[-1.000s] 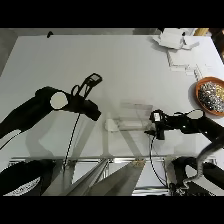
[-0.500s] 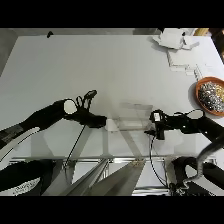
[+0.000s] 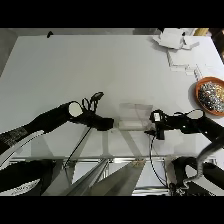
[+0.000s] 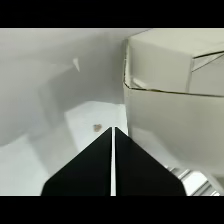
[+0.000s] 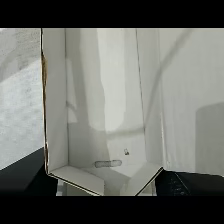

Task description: Fold the box and place the chain.

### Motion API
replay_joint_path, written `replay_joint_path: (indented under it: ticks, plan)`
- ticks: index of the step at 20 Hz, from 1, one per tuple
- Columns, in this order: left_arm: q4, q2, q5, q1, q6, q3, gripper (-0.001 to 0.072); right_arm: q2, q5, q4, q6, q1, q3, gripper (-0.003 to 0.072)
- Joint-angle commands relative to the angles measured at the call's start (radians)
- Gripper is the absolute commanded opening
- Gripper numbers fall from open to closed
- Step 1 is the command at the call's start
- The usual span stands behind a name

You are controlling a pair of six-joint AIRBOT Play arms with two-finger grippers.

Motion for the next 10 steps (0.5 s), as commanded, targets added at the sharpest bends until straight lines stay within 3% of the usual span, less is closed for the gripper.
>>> replay_joint_path:
  ticks: [1, 5, 10]
  plan:
    - [-0.007, 0.039, 0.024, -0.017, 0.004, 0.013, 0.0118, 0.0, 0.0, 0.0, 0.0, 0.0, 0.0, 0.056]
    - [-0.005, 0.062, 0.058, -0.03, 0.004, 0.013, 0.0282, 0.0, 0.0, 0.0, 0.0, 0.0, 0.0, 0.056]
    - [-0.005, 0.062, 0.097, -0.049, 0.004, 0.013, 0.0352, 0.0, 0.0, 0.0, 0.0, 0.0, 0.0, 0.056]
